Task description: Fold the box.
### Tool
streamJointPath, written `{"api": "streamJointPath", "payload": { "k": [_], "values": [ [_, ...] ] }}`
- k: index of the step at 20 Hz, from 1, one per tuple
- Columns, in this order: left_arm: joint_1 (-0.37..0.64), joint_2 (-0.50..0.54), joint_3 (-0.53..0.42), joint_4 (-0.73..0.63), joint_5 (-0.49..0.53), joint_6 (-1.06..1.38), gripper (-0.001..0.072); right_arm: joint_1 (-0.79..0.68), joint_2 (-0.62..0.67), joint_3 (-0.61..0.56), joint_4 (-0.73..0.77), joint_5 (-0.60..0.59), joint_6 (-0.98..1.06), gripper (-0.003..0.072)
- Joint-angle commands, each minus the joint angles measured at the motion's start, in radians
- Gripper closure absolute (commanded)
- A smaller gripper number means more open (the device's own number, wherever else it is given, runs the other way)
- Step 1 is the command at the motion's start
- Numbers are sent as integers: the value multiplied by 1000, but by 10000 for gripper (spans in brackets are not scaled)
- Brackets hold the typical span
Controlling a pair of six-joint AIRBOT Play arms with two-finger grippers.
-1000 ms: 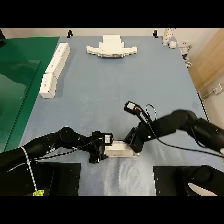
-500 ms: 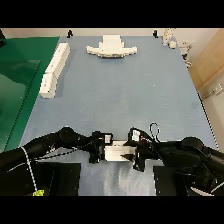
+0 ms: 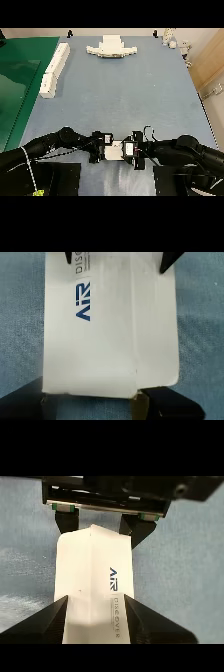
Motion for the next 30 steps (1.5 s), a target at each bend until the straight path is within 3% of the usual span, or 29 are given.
{"api": "streamJointPath", "payload": {
  "k": [1,6,8,11,13,23,30],
  "values": [
    [0,1,0,0,0,0,192,2,-36,43,-47,-1,-37,111],
    [0,1,0,0,0,0,191,83,-39,61,-66,-9,54,114],
    [0,1,0,0,0,0,192,149,-45,61,-207,7,222,117],
    [0,1,0,0,1,0,192,194,-64,61,-554,20,591,117],
    [0,1,0,0,0,0,191,195,-66,61,-659,28,680,117],
    [0,1,0,0,0,0,191,196,-66,61,-640,35,678,152],
    [0,1,0,0,0,0,192,288,-66,61,-638,32,678,152]
  ]
}}
